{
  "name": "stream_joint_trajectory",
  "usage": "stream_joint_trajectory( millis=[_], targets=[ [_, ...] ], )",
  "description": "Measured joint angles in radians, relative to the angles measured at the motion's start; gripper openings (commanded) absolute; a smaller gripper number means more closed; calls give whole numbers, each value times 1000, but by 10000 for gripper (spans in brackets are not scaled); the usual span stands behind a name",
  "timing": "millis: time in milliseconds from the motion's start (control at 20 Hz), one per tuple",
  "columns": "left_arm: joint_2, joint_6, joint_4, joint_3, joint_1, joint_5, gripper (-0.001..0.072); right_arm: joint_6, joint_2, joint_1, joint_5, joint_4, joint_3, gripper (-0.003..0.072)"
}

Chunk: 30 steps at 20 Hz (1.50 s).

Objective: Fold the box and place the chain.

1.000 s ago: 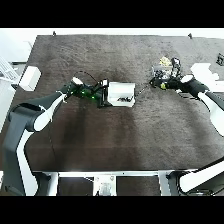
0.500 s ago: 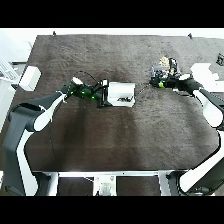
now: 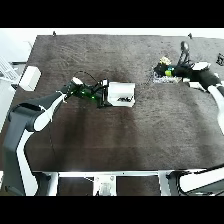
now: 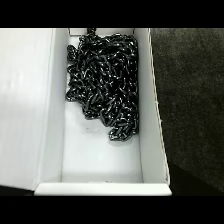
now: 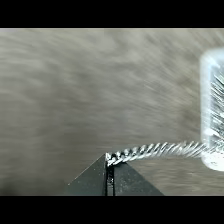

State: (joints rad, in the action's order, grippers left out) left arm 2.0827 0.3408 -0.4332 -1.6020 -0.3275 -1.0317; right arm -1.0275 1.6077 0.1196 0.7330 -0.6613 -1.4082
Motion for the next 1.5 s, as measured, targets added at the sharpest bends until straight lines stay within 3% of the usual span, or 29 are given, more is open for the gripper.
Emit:
stream_joint_trajectory(
  millis=[300, 600, 850, 1100, 1300, 1500],
  targets=[
    [0, 0, 0, 0, 0, 0, 525, -90, -323, -80, 29, -138, 58, 11],
    [0, 0, 0, 0, 0, 0, 525, -115, -454, -201, 115, -187, 79, 11],
    [0, 0, 0, 0, 0, 0, 525, -119, -473, -309, 117, -193, 161, 11],
    [0, 0, 0, 0, 0, 0, 525, -121, -450, -416, -90, -185, 317, 12],
    [0, 0, 0, 0, 0, 0, 525, -121, -354, -499, -222, -179, 390, 12],
    [0, 0, 0, 0, 0, 0, 526, -121, -208, -541, -270, -177, 411, 16]
  ],
)
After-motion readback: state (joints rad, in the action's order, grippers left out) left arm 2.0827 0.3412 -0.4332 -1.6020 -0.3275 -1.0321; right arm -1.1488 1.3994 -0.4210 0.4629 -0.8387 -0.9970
